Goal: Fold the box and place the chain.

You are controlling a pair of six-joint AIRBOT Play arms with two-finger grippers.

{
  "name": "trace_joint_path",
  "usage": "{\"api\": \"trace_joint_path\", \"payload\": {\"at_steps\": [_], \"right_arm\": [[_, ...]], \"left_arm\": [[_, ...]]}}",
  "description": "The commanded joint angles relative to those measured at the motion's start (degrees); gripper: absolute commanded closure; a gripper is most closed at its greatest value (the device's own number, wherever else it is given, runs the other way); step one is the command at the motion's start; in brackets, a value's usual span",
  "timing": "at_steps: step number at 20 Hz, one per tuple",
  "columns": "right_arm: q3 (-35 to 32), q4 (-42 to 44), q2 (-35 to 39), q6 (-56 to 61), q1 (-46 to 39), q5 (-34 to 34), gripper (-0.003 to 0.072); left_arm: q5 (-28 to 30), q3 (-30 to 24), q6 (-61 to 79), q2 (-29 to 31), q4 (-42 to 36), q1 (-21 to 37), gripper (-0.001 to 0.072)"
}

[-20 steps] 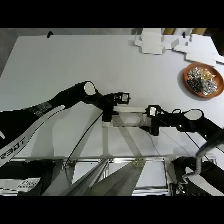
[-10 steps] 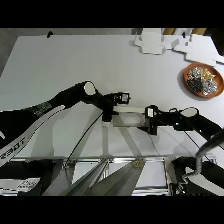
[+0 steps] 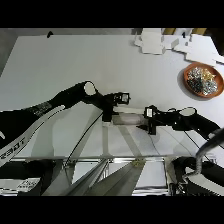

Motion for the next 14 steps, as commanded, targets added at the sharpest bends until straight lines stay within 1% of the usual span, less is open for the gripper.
{"api": "trace_joint_path", "payload": {"at_steps": [1,3,4,14], "right_arm": [[0.0,0.1,-0.1,0.0,0.0,-1.0,0.0302],[0.0,-0.3,-0.1,0.0,0.0,-1.0,0.0295],[0.0,-0.2,-0.1,0.0,0.0,-1.0,0.0272],[0.0,-0.3,0.2,0.0,0.0,-0.9,0.0274]], "left_arm": [[0.0,0.0,0.0,0.0,0.0,0.0,0.0697],[0.0,0.0,0.0,0.0,0.0,0.0,0.0697],[0.0,0.0,0.0,0.0,0.0,0.0,0.0697],[0.0,0.0,0.0,0.0,0.0,0.0,0.0697]]}}
